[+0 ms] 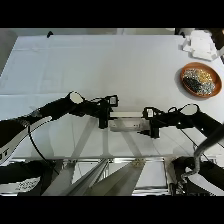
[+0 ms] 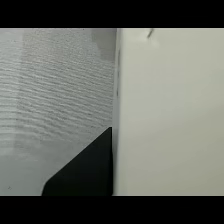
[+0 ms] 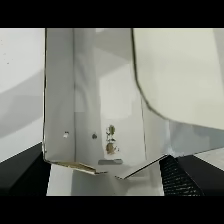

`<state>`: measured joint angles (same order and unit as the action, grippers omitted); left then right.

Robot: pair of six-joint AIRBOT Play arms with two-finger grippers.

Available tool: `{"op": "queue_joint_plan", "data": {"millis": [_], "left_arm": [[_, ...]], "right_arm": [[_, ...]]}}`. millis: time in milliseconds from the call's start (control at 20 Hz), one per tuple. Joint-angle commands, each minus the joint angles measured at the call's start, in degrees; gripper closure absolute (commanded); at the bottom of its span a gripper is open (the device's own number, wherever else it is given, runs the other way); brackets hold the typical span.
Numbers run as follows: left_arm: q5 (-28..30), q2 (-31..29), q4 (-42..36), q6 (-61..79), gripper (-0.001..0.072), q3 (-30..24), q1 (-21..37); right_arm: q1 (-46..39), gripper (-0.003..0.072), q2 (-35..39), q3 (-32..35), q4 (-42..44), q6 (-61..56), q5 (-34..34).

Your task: Fold the box and place the chain.

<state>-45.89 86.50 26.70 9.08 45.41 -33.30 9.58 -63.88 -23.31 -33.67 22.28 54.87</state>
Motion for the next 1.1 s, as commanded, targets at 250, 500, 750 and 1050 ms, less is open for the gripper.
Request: {"op": "queue_joint_plan", "data": {"millis": [250,500,750,1050], "left_arm": [[0.2,0.0,-0.1,-0.1,0.0697,0.0,0.0],[0.2,0.0,-0.1,-0.1,0.0697,0.0,0.0],[0.2,0.0,-0.1,-0.1,0.0697,0.0,0.0],[0.2,0.0,-0.1,-0.1,0.0697,0.0,0.0]], "right_arm": [[-2.3,0.0006,-0.1,-1.4,-1.9,-0.8,0.7],[-1.0,0.0007,-2.3,-1.4,-1.6,1.6,-0.6],[1.1,0.0007,-4.6,-1.4,-0.3,3.8,-2.1],[1.3,0.0043,-4.7,-1.4,-0.3,3.8,-3.7]]}}
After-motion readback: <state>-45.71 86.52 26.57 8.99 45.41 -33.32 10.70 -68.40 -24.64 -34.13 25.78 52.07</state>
